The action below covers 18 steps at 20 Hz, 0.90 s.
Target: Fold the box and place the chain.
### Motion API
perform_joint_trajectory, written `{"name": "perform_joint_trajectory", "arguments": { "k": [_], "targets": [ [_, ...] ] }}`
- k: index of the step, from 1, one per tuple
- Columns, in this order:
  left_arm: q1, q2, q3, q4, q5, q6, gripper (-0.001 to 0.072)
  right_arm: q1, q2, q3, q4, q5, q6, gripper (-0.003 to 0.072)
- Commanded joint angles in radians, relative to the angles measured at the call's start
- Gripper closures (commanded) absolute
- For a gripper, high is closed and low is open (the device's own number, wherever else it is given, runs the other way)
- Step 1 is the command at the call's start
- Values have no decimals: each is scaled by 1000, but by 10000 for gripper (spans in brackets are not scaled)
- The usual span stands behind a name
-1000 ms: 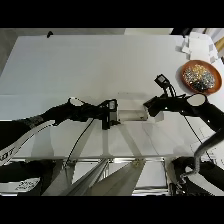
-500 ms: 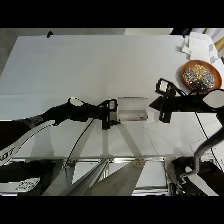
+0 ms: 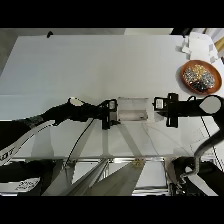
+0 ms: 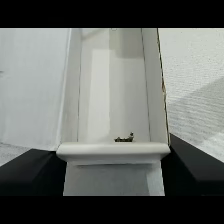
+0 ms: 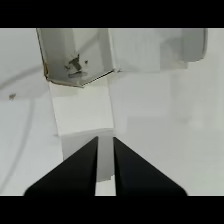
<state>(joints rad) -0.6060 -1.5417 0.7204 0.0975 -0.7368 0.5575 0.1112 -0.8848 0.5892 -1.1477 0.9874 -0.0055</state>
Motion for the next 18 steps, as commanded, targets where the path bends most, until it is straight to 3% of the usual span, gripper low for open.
{"name": "perform_joint_trajectory", "arguments": {
  "k": [1, 9, 13, 18],
  "targets": [
    [0, -1, 1, 0, 0, 0, 679, 1, -45, -23, 52, -40, -105, 488],
    [0, -1, 1, 0, 0, 0, 679, 83, -166, -23, 71, -100, -142, 489],
    [0, -1, 1, 0, 0, 0, 679, 83, -174, -23, 76, -113, -142, 531],
    [0, -1, 1, 0, 0, 0, 679, 83, -200, -24, 138, -121, -142, 531]
  ]
}}
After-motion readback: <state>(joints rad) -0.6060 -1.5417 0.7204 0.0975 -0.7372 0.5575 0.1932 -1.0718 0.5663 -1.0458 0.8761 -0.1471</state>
